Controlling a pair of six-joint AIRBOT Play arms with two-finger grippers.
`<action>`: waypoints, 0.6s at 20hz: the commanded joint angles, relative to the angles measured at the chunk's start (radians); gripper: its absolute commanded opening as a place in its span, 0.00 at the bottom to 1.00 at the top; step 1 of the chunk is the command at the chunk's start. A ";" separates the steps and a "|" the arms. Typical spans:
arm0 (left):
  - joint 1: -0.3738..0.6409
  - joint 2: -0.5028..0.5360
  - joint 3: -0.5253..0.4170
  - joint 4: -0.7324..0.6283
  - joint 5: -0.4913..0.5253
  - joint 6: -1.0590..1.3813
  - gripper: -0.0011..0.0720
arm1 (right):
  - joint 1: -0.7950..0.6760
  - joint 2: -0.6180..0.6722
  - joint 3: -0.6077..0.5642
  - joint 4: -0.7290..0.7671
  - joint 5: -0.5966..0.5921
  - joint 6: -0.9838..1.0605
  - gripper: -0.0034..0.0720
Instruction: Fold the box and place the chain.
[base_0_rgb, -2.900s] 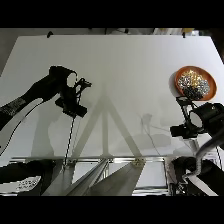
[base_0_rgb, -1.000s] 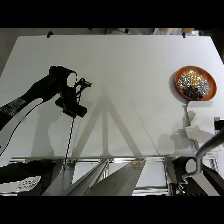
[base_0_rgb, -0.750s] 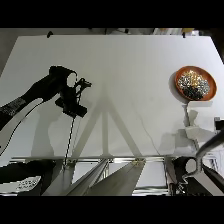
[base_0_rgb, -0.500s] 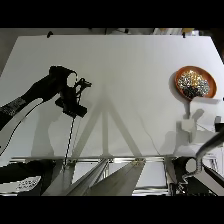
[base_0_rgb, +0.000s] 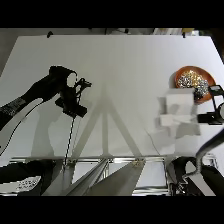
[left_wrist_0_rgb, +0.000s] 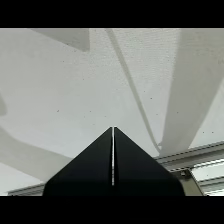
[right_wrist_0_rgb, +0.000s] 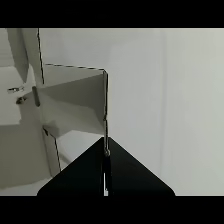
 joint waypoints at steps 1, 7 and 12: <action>0.001 0.000 0.000 0.009 0.003 0.106 0.03 | 0.167 0.126 -0.012 0.385 0.041 -0.005 0.07; 0.001 0.000 0.000 0.003 0.004 0.203 0.03 | 0.504 0.204 -0.100 0.502 0.001 0.028 0.07; 0.001 -0.001 0.000 -0.173 0.334 0.156 0.03 | 0.631 0.203 -0.108 0.498 -0.061 0.031 0.07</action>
